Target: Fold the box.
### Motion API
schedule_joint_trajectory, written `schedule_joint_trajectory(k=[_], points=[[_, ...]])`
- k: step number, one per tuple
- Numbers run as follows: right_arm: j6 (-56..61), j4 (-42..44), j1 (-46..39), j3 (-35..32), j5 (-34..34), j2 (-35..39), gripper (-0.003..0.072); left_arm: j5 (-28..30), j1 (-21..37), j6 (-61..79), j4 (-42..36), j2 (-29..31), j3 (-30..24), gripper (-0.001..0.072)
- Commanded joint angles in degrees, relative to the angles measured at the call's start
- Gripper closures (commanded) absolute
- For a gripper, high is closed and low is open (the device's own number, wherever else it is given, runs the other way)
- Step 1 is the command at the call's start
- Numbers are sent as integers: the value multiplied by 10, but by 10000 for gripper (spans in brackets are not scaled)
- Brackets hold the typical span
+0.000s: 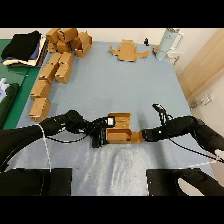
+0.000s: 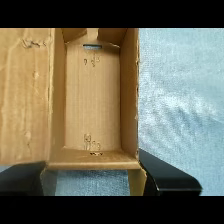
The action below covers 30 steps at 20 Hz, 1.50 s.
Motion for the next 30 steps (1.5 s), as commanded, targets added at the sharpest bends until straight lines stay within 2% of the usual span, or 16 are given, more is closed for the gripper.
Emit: schedule_joint_trajectory(k=[1, 3, 4, 5, 6, 9, 10, 11, 15, 20, 22, 26, 30], points=[[-19, 30, -1, 0, -5, 2, 681, 0, 0, 0, 0, 0, 1, 234], [-54, 72, -1, 0, -5, 2, 680, 0, 0, 0, 0, 0, 1, 234], [-65, 94, -1, 1, -5, 2, 623, 0, 0, 0, 0, 0, 1, 234], [-70, 104, -1, 6, -8, 2, 499, 0, 0, 0, 0, 0, 1, 234], [-69, 104, -1, 15, -13, 2, 444, 0, 0, 0, 0, 0, 1, 234], [-69, 108, 0, 37, -25, 2, 433, 0, 0, 0, 0, 0, 1, 234], [-69, 111, 4, 40, -28, 2, 299, 0, 0, 0, 0, 0, 1, 234], [-69, 114, 14, 39, -28, 2, 213, 0, 0, 0, 0, 0, 1, 234], [-48, 111, 72, 39, 6, -4, 212, 0, 0, 0, 0, 0, 1, 235], [46, 50, 123, 53, 68, -69, 213, 0, 0, 0, 0, 0, 1, 234], [130, -28, 159, 78, 67, -89, 212, 0, 0, 0, 0, 0, 1, 234], [393, -240, 269, 138, 48, -129, 213, 0, 0, 0, 0, 0, 1, 234], [555, -316, 346, 204, -20, -186, 213, 0, 0, 0, 0, 0, 1, 234]])
